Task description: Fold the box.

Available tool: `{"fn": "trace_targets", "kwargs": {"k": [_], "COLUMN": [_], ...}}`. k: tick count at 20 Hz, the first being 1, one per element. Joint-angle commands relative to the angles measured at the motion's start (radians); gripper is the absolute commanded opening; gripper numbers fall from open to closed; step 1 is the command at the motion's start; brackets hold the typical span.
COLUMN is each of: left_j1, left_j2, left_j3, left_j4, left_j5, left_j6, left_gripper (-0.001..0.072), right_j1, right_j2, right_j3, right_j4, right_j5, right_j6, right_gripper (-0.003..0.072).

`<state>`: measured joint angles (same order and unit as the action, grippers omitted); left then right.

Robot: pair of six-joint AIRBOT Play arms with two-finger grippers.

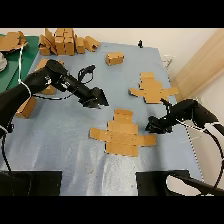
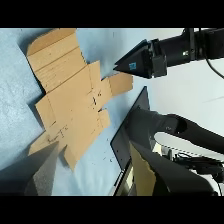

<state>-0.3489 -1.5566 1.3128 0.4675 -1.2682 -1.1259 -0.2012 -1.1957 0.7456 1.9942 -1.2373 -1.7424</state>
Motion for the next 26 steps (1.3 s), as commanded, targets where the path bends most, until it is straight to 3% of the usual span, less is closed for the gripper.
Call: {"fn": "trace_targets", "kwargs": {"k": [1,4,9,11,14,18,22,24,26], "left_j1": [0.001,0.002,0.002,0.002,0.002,0.002,0.002,0.002,0.002], "left_j2": [-0.001,-0.001,-0.001,-0.001,-0.001,-0.001,-0.001,-0.001,-0.004], "left_j3": [0.0,0.0,0.0,0.0,0.0,0.0,0.0,0.0,0.0], "left_j4": [0.0,0.004,0.004,0.004,0.004,0.004,0.005,0.009,0.009], "left_j5": [-0.007,-0.007,-0.019,-0.028,-0.024,-0.025,-0.026,-0.026,-0.025], "left_j6": [0.0,0.001,0.003,0.003,0.003,0.003,0.003,0.003,0.003], "left_gripper": [0.0668,0.0668,0.0668,0.0668,0.0668,0.0668,0.0668,0.0668,0.0668], "right_j1": [0.001,0.001,0.002,0.001,0.001,0.001,0.002,0.002,0.002], "right_j2": [0.0,0.0,0.0,0.001,0.0,-0.001,0.0,0.0,0.0], "right_j3": [0.019,0.01,0.005,0.005,0.005,-0.009,-0.11,-0.171,-0.208], "right_j4": [-0.043,-0.043,-0.063,-0.128,-0.144,-0.101,0.071,0.109,0.119], "right_j5": [-0.081,-0.162,-0.193,-0.178,-0.101,-0.134,-0.17,-0.134,-0.084], "right_j6": [0.024,0.027,0.06,0.069,0.071,0.093,0.046,0.032,0.011], "right_gripper": [0.033,0.0331,0.0332,0.0427,0.0471,0.0471,0.047,0.0444,0.0369]}}
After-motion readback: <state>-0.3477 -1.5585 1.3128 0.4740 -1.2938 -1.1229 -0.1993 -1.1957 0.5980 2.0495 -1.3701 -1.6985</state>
